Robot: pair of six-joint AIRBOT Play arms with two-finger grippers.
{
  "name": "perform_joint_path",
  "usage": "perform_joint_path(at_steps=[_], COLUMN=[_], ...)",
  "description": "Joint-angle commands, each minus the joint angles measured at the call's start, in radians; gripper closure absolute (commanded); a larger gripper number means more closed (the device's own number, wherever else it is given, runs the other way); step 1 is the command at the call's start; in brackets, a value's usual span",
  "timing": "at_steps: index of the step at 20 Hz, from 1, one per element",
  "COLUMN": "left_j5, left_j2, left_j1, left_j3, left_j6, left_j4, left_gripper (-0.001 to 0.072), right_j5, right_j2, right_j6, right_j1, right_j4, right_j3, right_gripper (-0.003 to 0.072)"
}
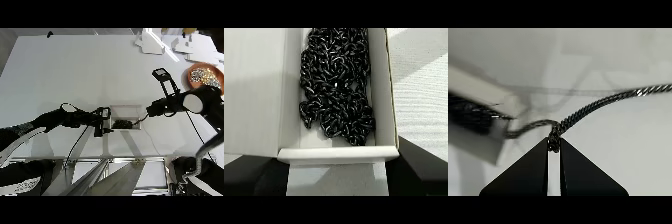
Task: Fold the box and place the chain.
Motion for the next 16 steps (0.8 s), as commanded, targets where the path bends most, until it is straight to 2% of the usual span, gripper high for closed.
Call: perform_joint_path(at_steps=[1,5,9,15,16], left_j5=[0.0,0.0,0.0,0.0,0.0], left_j2=[0.001,0.001,0.001,0.001,0.001], left_j1=[0.0,0.0,0.0,0.0,0.0], left_j3=[0.0,0.0,0.0,0.0,0.0], left_j6=[0.0,0.0,0.0,0.0,0.0], left_j4=[0.0,0.0,0.0,0.0,0.0], left_gripper=[0.0501,0.0501,0.0501,0.0501,0.0501], right_j5=[-0.034,-0.058,-0.165,-0.194,-0.194], right_j2=[0.135,0.176,0.171,0.029,-0.004], right_j6=[-0.013,-0.013,-0.013,-0.01,-0.01], right_j1=[0.077,0.155,0.242,0.258,0.258], right_j4=[0.145,0.235,0.271,0.201,0.195], right_j3=[0.001,0.001,0.001,0.0,0.0], right_gripper=[0.0669,0.0669,0.0668,0.0659,0.0594])
